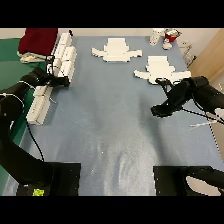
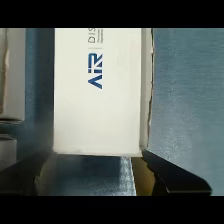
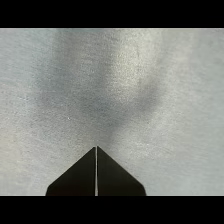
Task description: Fold the box.
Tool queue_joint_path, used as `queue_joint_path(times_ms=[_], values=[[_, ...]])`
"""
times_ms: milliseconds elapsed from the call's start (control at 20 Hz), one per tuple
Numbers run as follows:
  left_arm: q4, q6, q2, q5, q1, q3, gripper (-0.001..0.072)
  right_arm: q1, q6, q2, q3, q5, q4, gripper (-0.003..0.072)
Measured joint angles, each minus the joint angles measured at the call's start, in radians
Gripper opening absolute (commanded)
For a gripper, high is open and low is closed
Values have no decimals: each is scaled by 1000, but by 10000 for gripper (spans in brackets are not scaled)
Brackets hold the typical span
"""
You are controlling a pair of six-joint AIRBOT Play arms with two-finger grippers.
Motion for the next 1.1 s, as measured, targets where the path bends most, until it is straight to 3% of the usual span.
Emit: queue_joint_path(times_ms=[500,550,600,650,950,1100], values=[[8,2,179,-119,8,27,697,0,0,0,0,0,0,6],[7,3,203,-141,8,28,534,0,0,0,0,0,0,6],[7,2,226,-174,8,28,236,0,0,0,0,0,0,6],[9,0,246,-211,8,28,15,0,0,0,0,0,0,6],[6,-35,362,-457,-14,18,7,0,0,0,0,0,0,6],[7,-90,457,-513,-75,-58,7,0,0,0,0,0,0,6]])
